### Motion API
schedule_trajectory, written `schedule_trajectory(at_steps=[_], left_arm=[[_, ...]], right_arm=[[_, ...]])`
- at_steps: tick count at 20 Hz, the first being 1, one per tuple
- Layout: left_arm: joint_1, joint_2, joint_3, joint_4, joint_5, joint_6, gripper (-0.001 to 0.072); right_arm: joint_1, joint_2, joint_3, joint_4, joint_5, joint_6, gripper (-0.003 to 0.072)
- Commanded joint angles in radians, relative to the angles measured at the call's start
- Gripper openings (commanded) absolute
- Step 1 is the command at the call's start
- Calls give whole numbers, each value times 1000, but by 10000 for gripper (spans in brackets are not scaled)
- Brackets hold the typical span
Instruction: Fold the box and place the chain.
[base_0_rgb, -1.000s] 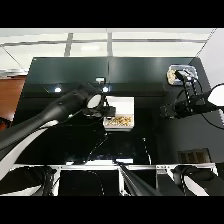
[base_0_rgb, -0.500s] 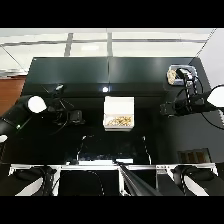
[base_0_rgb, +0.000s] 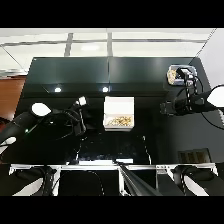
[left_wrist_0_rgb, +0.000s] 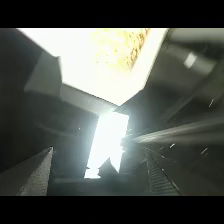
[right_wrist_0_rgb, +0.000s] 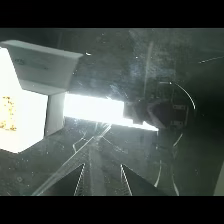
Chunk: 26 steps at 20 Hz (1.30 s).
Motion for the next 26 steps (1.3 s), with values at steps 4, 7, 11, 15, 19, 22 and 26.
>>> schedule_trajectory(at_steps=[4,7,11,15,19,22,26], left_arm=[[-51,-189,128,-74,-8,256,714],[-83,-224,151,-121,0,250,709],[-110,-256,165,-119,5,236,709],[-126,-263,165,-100,14,232,708],[-170,-274,165,-101,48,233,708],[-209,-280,165,-102,117,232,708],[-216,-283,165,-97,129,232,476]], right_arm=[[0,0,0,1,-1,18,283],[0,0,0,1,-1,18,283],[0,0,0,0,-1,18,283],[0,0,0,0,-3,18,283],[0,0,0,0,-32,18,283],[0,-4,0,0,-44,17,283],[10,-36,-1,2,-108,17,287]])
